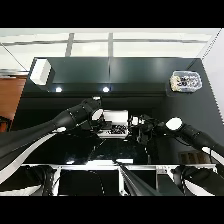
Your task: Fold the box and place the chain.
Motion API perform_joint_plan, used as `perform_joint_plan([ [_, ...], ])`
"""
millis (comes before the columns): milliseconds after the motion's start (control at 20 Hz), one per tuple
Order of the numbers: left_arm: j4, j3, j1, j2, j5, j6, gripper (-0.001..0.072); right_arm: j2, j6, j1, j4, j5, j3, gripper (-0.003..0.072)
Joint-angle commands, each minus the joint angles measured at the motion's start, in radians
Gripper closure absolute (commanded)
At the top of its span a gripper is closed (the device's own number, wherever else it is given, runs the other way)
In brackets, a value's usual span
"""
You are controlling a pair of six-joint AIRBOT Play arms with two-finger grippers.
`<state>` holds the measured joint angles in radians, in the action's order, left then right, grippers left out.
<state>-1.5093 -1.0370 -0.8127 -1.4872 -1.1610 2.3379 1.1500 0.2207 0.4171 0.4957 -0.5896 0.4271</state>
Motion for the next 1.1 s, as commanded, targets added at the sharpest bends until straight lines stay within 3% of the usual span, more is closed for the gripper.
perform_joint_plan([
  [0, 0.000, 0.000, 0.000, 0.000, 0.001, 0.000, 0.0681, 0.002, 0.001, 0.005, 0.005, 0.008, 0.001, -0.0020],
  [150, 0.000, 0.000, 0.000, 0.000, 0.001, 0.000, 0.0681, 0.002, 0.000, 0.005, 0.006, 0.008, 0.001, -0.0015],
  [200, 0.000, 0.000, 0.000, 0.000, 0.001, 0.000, 0.0681, 0.002, 0.000, 0.005, 0.006, 0.007, 0.001, 0.0152],
  [250, 0.000, 0.000, 0.000, 0.000, 0.001, 0.000, 0.0681, 0.002, 0.000, 0.005, 0.006, 0.008, 0.001, 0.0260],
  [350, 0.000, 0.000, 0.000, 0.000, 0.001, 0.000, 0.0681, 0.002, 0.000, 0.005, 0.006, 0.008, 0.001, 0.0273],
  [400, 0.000, 0.000, 0.000, 0.000, 0.001, 0.000, 0.0681, 0.002, 0.000, 0.005, 0.007, 0.007, 0.001, 0.0389],
  [450, 0.000, 0.000, 0.000, 0.000, 0.001, 0.000, 0.0681, 0.002, 0.000, 0.005, 0.006, 0.008, 0.001, 0.0651],
  [700, 0.000, 0.000, 0.000, 0.000, 0.001, 0.000, 0.0681, -0.004, -0.083, 0.004, 0.011, 0.026, 0.001, 0.0669],
  [900, 0.000, 0.000, 0.000, 0.000, 0.000, 0.000, 0.0681, -0.100, -0.415, -0.002, 0.113, 0.021, 0.003, 0.0669],
  [1050, 0.000, 0.000, 0.000, 0.000, 0.001, 0.000, 0.0681, -0.235, -0.701, -0.036, 0.256, -0.103, 0.046, 0.0669],
])
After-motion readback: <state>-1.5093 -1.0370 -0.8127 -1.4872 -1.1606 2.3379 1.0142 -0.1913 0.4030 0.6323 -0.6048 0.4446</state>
